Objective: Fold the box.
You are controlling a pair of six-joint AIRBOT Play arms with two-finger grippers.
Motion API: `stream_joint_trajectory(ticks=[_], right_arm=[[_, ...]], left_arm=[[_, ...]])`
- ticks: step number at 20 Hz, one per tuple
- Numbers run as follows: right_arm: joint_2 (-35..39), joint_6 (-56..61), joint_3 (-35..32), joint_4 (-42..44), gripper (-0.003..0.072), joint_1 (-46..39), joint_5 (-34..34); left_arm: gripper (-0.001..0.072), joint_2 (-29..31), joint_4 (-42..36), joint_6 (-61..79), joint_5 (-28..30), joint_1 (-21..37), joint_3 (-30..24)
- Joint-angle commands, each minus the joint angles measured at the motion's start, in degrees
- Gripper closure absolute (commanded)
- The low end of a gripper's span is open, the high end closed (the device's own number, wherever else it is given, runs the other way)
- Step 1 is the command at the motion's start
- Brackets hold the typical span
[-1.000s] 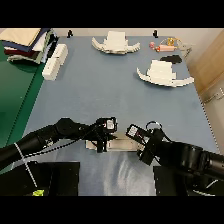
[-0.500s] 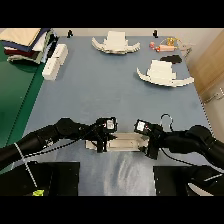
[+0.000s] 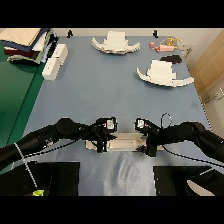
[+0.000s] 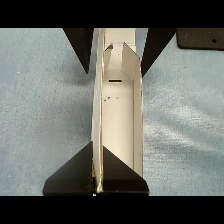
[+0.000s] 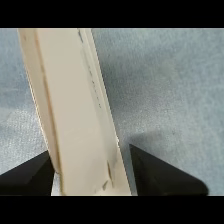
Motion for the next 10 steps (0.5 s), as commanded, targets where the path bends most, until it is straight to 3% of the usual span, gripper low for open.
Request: stream_joint_trajectory(ticks=[1,6,10], right_arm=[[0.4,-0.5,0.1,0.9,-0.0034,-0.4,-1.0],[-2.1,-4.9,-0.2,1.6,-0.0034,-1.4,-1.5],[-3.9,-16.4,-0.3,7.2,-0.0034,-5.9,-3.4]], left_arm=[[0.0694,0.0,0.0,0.0,0.0,0.0,0.0],[0.0694,0.0,0.0,0.0,0.0,0.0,0.0],[0.0694,0.0,0.0,0.0,0.0,0.0,0.0]])
